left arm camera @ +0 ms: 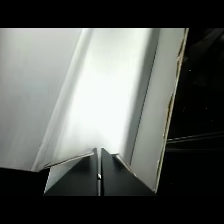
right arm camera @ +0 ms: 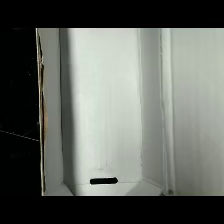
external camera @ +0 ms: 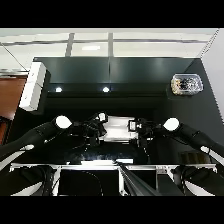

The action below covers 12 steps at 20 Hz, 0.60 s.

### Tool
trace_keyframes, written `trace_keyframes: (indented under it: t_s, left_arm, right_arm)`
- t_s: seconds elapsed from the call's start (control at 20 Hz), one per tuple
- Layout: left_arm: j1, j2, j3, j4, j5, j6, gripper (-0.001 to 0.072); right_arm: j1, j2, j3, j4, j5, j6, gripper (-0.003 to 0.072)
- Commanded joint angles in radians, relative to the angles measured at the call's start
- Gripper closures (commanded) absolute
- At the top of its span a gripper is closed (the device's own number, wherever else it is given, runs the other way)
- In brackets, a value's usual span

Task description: Fold the box and place the chain.

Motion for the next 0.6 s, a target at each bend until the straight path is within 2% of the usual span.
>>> trace_keyframes:
  t_s: [0.0,0.1,0.25,0.4,0.55]
  left_arm:
    - [0.053,0.076,0.013,0.15,-0.036,-0.187,0.0682]
    - [0.15,0.171,0.013,0.251,-0.055,-0.444,0.0682]
    - [0.38,0.266,0.012,0.409,-0.108,-0.907,0.0682]
    - [0.595,0.233,0.005,0.424,-0.255,-1.166,0.0682]
    - [0.66,0.106,-0.005,0.341,-0.447,-1.192,0.0682]
  right_arm:
    - [0.0,0.0,0.0,0.0,0.0,0.0,0.0377]
    - [0.0,0.0,0.0,0.0,0.0,0.0,0.0377]
    - [0.0,0.0,0.0,0.0,0.0,0.0,0.0377]
    - [0.0,0.0,0.0,0.0,0.0,0.0,0.0377]
    - [0.0,0.0,0.0,0.0,0.0,0.0,0.0377]
